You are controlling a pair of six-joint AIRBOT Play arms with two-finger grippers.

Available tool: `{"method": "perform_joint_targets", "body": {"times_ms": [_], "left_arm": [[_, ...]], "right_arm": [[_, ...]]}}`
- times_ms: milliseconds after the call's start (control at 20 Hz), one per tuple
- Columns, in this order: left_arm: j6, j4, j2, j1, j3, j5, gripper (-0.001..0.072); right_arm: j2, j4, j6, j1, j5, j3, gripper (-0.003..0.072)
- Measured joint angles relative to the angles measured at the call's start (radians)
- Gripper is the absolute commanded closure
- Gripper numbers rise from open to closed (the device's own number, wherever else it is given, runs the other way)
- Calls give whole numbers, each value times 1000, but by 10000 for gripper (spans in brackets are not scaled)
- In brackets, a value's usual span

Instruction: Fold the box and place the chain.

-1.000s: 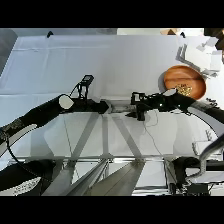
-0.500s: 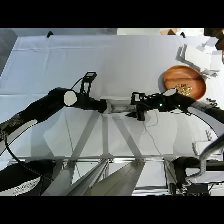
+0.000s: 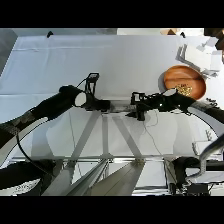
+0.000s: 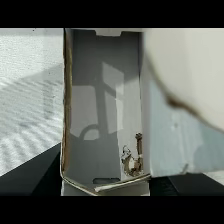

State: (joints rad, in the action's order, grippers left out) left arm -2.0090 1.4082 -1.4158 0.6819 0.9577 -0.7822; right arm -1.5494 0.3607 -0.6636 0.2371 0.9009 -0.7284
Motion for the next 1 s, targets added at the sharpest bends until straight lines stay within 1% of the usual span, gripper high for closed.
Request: {"method": "perform_joint_targets", "body": {"times_ms": [100,150,300,400,450,500,550,800,900,950,1000], "left_arm": [[-74,67,-24,28,32,-14,302],[-101,92,-36,40,46,-29,314],[-170,167,-72,76,79,-104,315],[-222,203,-87,94,90,-133,316],[-253,216,-92,102,93,-136,325],[-281,226,-96,107,95,-135,368],[-309,234,-99,112,97,-132,385],[-396,247,-116,124,101,-119,387],[-435,248,-122,129,101,-109,517],[-449,249,-125,131,101,-104,533],[-460,249,-127,133,101,-103,627]], "right_arm": [[0,0,0,0,0,0,288],[0,1,0,0,0,0,288],[0,2,0,0,2,0,288],[0,2,0,0,2,0,288],[0,2,0,0,1,0,288],[0,2,0,0,1,0,288],[0,2,0,0,1,0,288],[0,2,0,0,1,0,288],[0,2,0,0,1,0,288],[0,2,0,0,0,0,288],[0,2,0,0,0,0,288]]}}
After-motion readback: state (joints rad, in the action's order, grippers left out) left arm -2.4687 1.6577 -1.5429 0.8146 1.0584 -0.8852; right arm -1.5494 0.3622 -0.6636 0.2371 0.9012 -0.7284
